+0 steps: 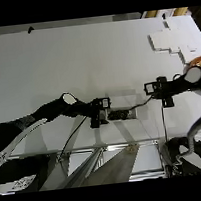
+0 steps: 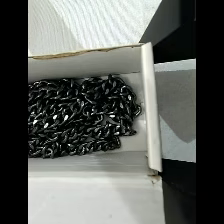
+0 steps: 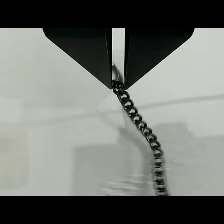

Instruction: Fold the box and place the chain.

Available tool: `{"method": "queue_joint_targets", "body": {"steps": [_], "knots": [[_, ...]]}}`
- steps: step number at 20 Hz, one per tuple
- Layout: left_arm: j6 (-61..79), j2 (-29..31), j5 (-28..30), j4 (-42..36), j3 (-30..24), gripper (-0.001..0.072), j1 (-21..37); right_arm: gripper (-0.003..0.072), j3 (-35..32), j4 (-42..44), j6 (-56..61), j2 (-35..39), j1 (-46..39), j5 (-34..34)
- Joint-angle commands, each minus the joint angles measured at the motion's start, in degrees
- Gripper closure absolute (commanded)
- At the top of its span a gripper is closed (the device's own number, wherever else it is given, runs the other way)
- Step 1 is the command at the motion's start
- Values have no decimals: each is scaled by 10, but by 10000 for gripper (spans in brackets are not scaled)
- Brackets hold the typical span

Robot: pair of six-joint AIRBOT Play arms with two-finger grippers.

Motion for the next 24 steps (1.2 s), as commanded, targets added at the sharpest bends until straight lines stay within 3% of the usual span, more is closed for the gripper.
{"method": "queue_joint_targets", "body": {"steps": [1, 7, 9, 13, 17, 21, 24], "knots": [[0, 0, 0, 0, 0, 420, 0, 665, 0, 67, 83, 97, 0, 51], [0, 0, 0, 0, 0, 420, 0, 665, -1, 353, 90, 166, 0, 106], [0, 0, 0, 0, 0, 420, 0, 665, -1, 408, 91, 166, 2, 118], [0, 0, 0, 0, 0, 420, 0, 665, -11, 415, 91, 165, 72, 88], [0, 0, 0, 0, 0, 420, 0, 665, -44, 402, 91, 155, 158, -46], [0, 0, 0, 0, 0, 420, 0, 665, -49, 400, 91, 86, 222, -104], [0, 0, 0, 0, 0, 420, 0, 665, -49, 354, 128, 27, 242, -106]]}}
